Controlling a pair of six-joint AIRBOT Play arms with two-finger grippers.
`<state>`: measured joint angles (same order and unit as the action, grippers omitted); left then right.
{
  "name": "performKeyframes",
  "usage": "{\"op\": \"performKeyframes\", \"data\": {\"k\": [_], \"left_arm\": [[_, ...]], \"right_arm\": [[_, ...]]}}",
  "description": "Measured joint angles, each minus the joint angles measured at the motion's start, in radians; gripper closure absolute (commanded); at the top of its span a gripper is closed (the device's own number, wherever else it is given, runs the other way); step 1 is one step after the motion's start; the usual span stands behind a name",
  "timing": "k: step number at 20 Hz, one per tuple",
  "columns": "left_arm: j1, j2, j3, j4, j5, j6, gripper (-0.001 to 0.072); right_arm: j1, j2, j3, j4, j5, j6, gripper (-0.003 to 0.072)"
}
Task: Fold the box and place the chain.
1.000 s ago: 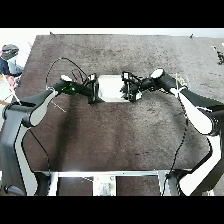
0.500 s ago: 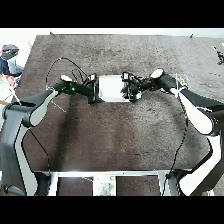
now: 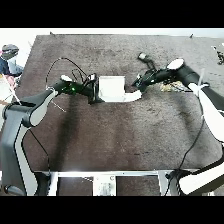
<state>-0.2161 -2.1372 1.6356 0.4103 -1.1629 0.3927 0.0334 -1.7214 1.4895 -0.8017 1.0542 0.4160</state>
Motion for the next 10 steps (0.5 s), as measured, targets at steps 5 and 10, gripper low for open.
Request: {"op": "performKeyframes", "data": {"k": [5,10], "left_arm": [[0.000,0.000,0.000,0.000,0.000,0.000,0.0300],[0.000,0.000,0.000,0.000,0.000,0.000,0.0300]], "right_arm": [[-0.122,-0.010,-0.003,-0.013,0.067,0.359,0.0676],[-0.148,-0.083,-0.019,-0.013,0.106,0.510,0.0676]]}}
